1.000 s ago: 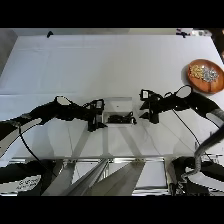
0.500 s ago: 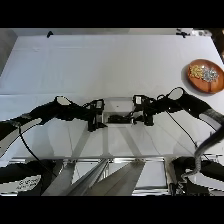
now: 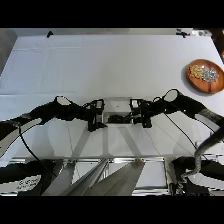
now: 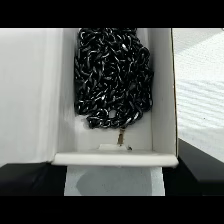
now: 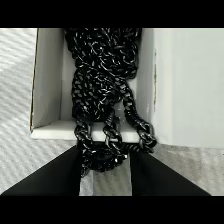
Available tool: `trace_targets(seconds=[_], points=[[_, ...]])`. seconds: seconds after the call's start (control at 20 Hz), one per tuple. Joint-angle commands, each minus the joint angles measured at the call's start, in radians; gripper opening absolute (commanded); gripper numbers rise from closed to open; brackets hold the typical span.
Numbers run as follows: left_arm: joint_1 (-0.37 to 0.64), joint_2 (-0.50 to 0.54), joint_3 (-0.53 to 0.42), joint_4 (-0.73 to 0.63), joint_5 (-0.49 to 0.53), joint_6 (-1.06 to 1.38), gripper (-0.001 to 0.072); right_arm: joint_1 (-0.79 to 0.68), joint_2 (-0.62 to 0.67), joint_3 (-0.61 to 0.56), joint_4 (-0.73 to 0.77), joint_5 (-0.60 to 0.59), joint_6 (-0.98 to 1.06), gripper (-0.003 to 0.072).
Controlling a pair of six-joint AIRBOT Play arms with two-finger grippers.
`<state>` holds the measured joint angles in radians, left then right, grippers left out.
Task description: Fold the box and place the chain.
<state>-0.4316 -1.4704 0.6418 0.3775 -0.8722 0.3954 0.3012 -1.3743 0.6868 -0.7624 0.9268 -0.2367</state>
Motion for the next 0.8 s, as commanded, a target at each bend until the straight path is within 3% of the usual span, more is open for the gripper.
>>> trace_targets(seconds=[0.0, 0.1, 0.25, 0.35, 0.55, 0.75], points=[[0.000, 0.001, 0.000, 0.000, 0.000, 0.000, 0.0276, 0.003, -0.002, 0.000, -0.001, -0.004, 0.001, 0.0267], [0.000, 0.001, 0.000, 0.000, 0.000, 0.000, 0.0276, 0.003, -0.002, 0.000, -0.001, 0.000, 0.004, 0.0138], [0.000, 0.001, 0.000, 0.000, 0.000, 0.000, 0.0276, 0.003, -0.002, 0.000, -0.001, 0.004, 0.004, 0.0092], [0.000, 0.001, 0.000, 0.000, 0.000, 0.000, 0.0276, 0.003, -0.002, 0.000, -0.001, 0.004, 0.004, 0.0011], [0.000, 0.001, 0.000, 0.000, 0.000, 0.000, 0.0276, 0.003, 0.001, 0.000, -0.010, 0.004, 0.030, 0.0011], [0.000, 0.001, 0.000, 0.000, 0.000, 0.000, 0.0276, 0.003, 0.036, 0.000, -0.127, 0.013, 0.037, 0.0011]])
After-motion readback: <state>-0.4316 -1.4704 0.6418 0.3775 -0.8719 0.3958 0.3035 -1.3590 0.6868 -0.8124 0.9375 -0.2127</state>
